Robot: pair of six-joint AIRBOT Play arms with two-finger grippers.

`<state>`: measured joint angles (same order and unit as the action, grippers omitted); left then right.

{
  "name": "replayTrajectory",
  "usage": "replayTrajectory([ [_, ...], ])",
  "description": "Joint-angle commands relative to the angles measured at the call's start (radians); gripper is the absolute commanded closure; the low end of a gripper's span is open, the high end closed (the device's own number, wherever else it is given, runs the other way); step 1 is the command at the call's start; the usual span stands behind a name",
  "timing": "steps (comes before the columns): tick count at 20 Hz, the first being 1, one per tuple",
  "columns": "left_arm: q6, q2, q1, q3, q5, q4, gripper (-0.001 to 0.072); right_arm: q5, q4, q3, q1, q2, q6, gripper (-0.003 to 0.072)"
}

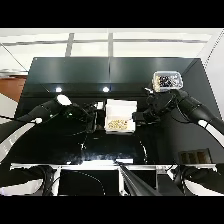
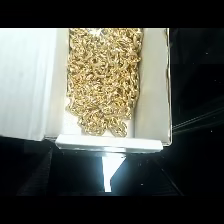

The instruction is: Fold the box and place the chain.

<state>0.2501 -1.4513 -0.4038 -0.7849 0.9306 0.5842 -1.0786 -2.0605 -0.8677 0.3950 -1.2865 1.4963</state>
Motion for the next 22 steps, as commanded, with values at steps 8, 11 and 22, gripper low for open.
replayTrajectory([
  [8, -0.023, 0.002, -0.001, -0.002, 0.026, 0.011, 0.0025, 0.0, 0.0, 0.0, 0.0, 0.0, 0.0, 0.0669],
  [11, -0.031, 0.002, -0.001, -0.002, 0.024, 0.005, 0.0025, 0.001, 0.0, 0.0, 0.0, 0.0, 0.0, 0.0669],
  [22, -0.021, -0.003, -0.036, -0.002, 0.004, -0.034, 0.0036, 0.0, -0.008, 0.0, 0.0, 0.0, 0.0, 0.0669],
])
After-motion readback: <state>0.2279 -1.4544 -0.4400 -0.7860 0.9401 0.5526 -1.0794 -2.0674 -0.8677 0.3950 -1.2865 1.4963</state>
